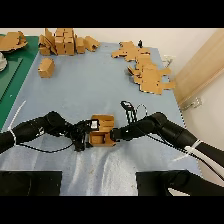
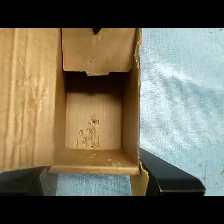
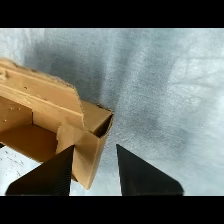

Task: Fold the box.

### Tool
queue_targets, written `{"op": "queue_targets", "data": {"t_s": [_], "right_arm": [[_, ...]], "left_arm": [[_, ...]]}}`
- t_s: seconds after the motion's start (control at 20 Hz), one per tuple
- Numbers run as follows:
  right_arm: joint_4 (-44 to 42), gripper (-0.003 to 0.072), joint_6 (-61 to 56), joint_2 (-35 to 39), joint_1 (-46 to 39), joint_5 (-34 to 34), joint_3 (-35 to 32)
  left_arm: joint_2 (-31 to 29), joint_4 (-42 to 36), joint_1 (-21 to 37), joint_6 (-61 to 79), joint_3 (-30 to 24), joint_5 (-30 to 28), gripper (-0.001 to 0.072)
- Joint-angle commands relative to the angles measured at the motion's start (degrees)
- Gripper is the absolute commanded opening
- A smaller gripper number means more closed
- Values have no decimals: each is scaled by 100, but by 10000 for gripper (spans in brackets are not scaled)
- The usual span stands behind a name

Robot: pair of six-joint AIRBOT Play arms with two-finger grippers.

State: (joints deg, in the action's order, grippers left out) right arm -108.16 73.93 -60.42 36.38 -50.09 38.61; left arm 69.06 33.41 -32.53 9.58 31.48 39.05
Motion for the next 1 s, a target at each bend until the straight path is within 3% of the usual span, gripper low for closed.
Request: {"op": "queue_targets", "data": {"t_s": [0.0, 0.6, 0.95], "right_arm": [[719, 403, -817, -212, 352, -354, 332], [1327, 403, -2546, -1469, 1067, -964, 1565], [1755, 377, -3215, -1816, 1091, -1504, 1617]], "left_arm": [[2, 2, 0, 0, 0, -2, 528], [2, 2, 0, 0, 0, 0, 527], [2, 2, 0, 0, 0, -2, 527]]}}
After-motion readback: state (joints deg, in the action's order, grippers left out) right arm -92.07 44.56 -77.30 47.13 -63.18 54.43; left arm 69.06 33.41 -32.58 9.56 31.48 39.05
